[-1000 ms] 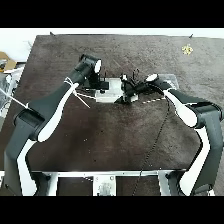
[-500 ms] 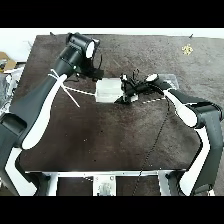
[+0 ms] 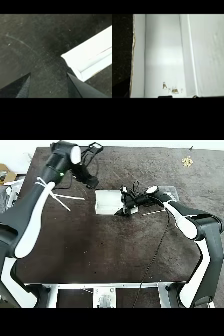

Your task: Fold the box and place the chain.

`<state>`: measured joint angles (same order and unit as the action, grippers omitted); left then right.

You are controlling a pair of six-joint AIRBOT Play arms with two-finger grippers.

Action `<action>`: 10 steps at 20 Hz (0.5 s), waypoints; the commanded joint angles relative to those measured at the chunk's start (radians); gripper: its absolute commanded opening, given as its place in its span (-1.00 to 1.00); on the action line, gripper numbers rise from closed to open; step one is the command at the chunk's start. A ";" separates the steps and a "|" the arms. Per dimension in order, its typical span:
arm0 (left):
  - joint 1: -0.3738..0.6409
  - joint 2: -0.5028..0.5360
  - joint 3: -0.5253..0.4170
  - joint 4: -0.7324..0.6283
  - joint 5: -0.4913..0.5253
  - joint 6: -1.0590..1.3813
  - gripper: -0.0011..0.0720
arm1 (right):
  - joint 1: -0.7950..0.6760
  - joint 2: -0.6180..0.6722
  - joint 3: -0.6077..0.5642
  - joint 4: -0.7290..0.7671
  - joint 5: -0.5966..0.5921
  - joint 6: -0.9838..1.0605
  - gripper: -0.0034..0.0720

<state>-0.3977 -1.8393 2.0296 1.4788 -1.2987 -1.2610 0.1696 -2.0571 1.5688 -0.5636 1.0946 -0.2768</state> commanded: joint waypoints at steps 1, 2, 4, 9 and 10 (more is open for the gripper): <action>0.158 0.000 -0.101 -0.441 0.062 0.398 0.35 | 0.000 0.000 0.000 0.000 0.000 0.000 0.27; 0.202 0.000 -0.144 -0.539 0.058 0.564 0.35 | 0.000 0.000 0.000 0.000 0.000 0.000 0.27; 0.271 0.000 -0.236 -0.705 0.072 0.834 0.35 | 0.000 0.000 0.000 0.000 0.000 0.000 0.27; 0.377 -0.032 -0.429 -0.974 0.079 1.228 0.35 | 0.000 0.000 0.000 0.000 0.000 0.000 0.27; 0.385 -0.056 -0.433 -1.001 0.049 1.273 0.35 | 0.000 0.000 0.000 0.000 0.000 0.000 0.27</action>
